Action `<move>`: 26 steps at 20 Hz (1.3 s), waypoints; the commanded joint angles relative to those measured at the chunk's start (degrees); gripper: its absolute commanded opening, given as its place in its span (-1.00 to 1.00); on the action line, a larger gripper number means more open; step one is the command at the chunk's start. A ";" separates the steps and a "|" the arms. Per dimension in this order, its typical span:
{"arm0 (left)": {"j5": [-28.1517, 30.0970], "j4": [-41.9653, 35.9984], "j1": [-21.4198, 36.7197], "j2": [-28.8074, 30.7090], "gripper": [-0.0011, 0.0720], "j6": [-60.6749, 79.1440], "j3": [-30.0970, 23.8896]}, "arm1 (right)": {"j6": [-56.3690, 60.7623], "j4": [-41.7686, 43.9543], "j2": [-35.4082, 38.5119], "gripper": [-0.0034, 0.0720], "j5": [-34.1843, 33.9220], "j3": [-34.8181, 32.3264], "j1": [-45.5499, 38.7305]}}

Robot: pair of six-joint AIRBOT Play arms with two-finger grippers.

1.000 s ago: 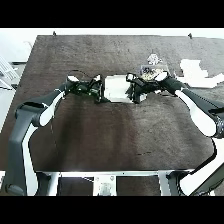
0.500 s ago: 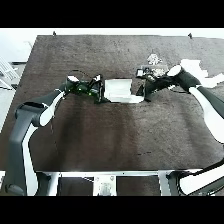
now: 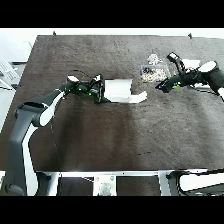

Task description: Fold the box and place the chain.

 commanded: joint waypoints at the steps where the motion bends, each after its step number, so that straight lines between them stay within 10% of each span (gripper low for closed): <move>1: -0.09 0.02 0.00 0.04 0.03 0.02 0.00 | 9.86 4.13 -3.76 -0.89 -2.51 -1.95 -1.68; 20: -0.15 0.04 0.00 0.04 0.03 0.00 0.00 | 21.40 12.94 -10.19 -0.89 -4.52 1.68 9.81; 22: -0.11 0.04 0.00 0.04 0.03 0.00 0.00 | 21.40 13.00 -9.31 -0.30 -4.39 1.68 10.43; 26: -0.13 0.04 0.00 0.04 0.03 0.00 0.00 | 21.38 15.87 -8.94 -0.11 -2.19 1.68 10.43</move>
